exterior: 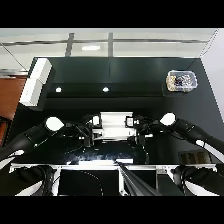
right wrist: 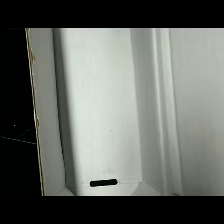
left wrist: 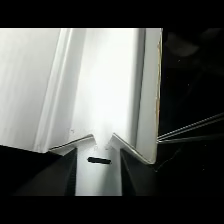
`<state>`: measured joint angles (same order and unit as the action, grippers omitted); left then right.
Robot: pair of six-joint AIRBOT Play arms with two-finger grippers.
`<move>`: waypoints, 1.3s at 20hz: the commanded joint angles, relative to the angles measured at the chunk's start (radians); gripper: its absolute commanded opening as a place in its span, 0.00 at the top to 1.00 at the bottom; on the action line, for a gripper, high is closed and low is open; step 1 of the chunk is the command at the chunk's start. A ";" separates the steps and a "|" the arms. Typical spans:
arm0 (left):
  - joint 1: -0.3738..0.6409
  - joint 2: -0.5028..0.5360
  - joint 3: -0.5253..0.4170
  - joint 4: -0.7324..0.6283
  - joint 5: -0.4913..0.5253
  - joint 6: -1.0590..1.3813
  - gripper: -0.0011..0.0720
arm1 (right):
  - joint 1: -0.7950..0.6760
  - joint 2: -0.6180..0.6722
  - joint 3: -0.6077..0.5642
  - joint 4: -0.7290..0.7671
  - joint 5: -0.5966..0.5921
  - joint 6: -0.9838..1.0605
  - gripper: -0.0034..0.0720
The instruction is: Fold the box and place the chain.
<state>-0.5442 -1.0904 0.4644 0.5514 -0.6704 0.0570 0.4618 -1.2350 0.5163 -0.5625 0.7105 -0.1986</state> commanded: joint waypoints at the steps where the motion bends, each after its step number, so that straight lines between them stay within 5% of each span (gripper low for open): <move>1: -0.003 -0.019 0.000 -0.053 0.008 0.001 0.64 | 0.002 -0.001 0.000 -0.004 0.000 0.000 0.30; 14: -0.036 -0.069 0.000 -0.089 0.032 0.074 0.57 | 0.002 -0.001 0.000 -0.004 0.000 0.001 0.30; 16: -0.036 -0.069 0.000 -0.089 0.034 0.074 0.38 | 0.002 -0.001 0.000 -0.004 0.000 0.001 0.30; 19: -0.036 -0.069 0.000 -0.088 0.034 0.074 0.45 | 0.002 -0.001 0.000 -0.004 0.000 0.001 0.30; 21: -0.036 -0.069 0.000 -0.089 0.035 0.074 0.60 | 0.002 -0.001 0.000 -0.004 0.000 0.001 0.30; 23: -0.036 -0.069 0.000 -0.089 0.034 0.074 0.42 | 0.002 -0.001 0.000 -0.004 0.000 0.001 0.30; 24: -0.035 -0.069 0.000 -0.088 0.034 0.074 0.42 | 0.002 -0.001 0.000 -0.004 0.000 0.001 0.30; 25: -0.035 -0.068 0.000 -0.083 0.035 0.074 0.47 | 0.002 -0.001 0.000 -0.004 0.000 0.001 0.30; 26: -0.034 -0.060 0.002 -0.060 0.034 0.064 0.80 | 0.002 -0.001 0.000 -0.004 0.000 0.001 0.30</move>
